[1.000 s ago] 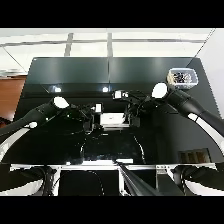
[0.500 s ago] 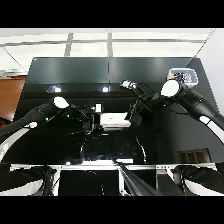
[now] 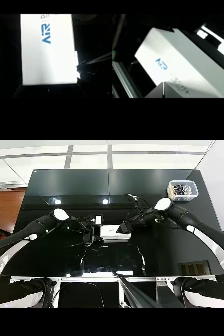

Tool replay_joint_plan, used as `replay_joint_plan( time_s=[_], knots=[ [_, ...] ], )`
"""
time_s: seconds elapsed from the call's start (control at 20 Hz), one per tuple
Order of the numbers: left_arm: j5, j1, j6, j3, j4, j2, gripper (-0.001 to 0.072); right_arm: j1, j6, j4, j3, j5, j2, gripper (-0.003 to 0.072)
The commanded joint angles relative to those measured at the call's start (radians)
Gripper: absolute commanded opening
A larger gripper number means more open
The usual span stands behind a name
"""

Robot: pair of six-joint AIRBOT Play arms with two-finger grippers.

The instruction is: Fold the box and place the chain.

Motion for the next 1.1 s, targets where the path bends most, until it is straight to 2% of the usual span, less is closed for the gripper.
replay_joint_plan(
  time_s=[0.0,0.25,0.35,0.5,0.7,0.75,0.8,0.85,0.9,1.05],
  knots=[
    [0.000,0.000,0.000,0.000,-0.002,0.000,0.0275,-0.002,0.086,-0.089,-0.005,-0.021,-0.036,0.0009],
    [0.000,0.000,0.000,0.000,-0.001,0.000,0.0275,-0.002,0.085,-0.094,-0.005,-0.058,-0.036,0.0009],
    [-0.001,0.000,0.000,0.000,-0.001,0.000,0.0275,-0.003,0.074,-0.087,0.000,-0.035,-0.035,0.0009],
    [-0.003,0.000,-0.002,0.000,-0.001,0.000,0.0275,-0.052,0.058,-0.081,0.035,0.096,0.005,0.0008],
    [-0.011,0.001,-0.101,0.019,0.006,0.010,0.0276,-0.240,0.058,-0.098,0.060,0.288,0.161,0.0009],
    [-0.017,0.002,-0.134,0.030,0.013,0.016,0.0301,-0.294,0.058,-0.116,0.060,0.311,0.203,0.0009],
    [-0.037,0.002,-0.166,0.046,0.036,0.024,0.0391,-0.350,0.061,-0.137,0.060,0.324,0.246,0.0009],
    [-0.058,0.002,-0.206,0.060,0.070,0.033,0.0630,-0.401,0.062,-0.156,0.060,0.327,0.283,0.0009],
    [-0.062,0.002,-0.277,0.074,0.112,0.047,0.0715,-0.441,0.062,-0.168,0.060,0.327,0.308,0.0009],
    [-0.079,0.002,-0.407,0.106,0.193,0.105,0.0715,-0.521,0.062,-0.177,0.060,0.337,0.333,0.0009]
  ],
)
